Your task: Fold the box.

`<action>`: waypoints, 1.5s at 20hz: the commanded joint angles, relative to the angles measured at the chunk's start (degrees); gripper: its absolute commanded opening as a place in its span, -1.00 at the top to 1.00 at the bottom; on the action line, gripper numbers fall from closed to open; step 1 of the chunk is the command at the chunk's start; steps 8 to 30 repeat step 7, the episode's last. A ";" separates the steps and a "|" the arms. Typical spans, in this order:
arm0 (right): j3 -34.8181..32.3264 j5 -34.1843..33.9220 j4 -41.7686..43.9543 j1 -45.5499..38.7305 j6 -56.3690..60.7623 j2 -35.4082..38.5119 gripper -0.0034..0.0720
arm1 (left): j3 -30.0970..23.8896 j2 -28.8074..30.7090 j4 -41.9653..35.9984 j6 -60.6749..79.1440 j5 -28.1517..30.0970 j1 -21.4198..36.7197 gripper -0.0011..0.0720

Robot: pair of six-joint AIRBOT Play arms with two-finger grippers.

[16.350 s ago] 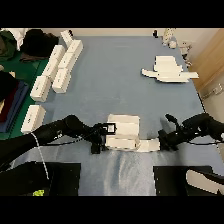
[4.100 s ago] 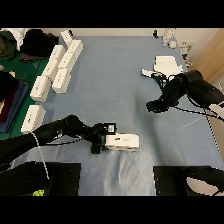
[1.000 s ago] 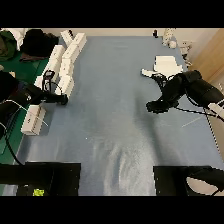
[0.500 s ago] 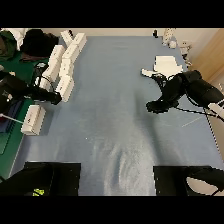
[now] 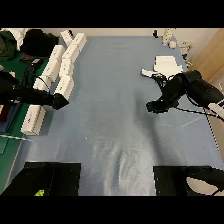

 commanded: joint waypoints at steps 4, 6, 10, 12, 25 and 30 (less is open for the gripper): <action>0.04 0.02 0.00 -0.02 0.00 -0.02 0.90 | -1.97 0.70 -7.15 -0.87 -3.48 -2.08 -0.93; 0.04 0.02 0.00 -0.02 0.00 -0.02 0.90 | -1.97 0.70 -7.08 -0.87 -3.37 -2.08 -0.93; 0.04 0.02 0.00 -0.02 0.00 -0.02 0.90 | -1.97 0.70 -7.08 -0.87 -3.37 -2.08 -0.93; 0.04 0.02 0.00 -0.02 0.00 -0.02 0.90 | -1.97 0.70 -7.08 -0.87 -3.37 -2.08 -0.93; 0.04 0.02 0.00 -0.02 0.00 -0.02 0.90 | -1.97 0.70 -7.08 -0.87 -3.37 -2.08 -0.93; 0.04 0.02 0.00 -0.02 0.00 -0.02 0.90 | -1.97 0.70 -7.08 -0.87 -3.37 -2.08 -0.93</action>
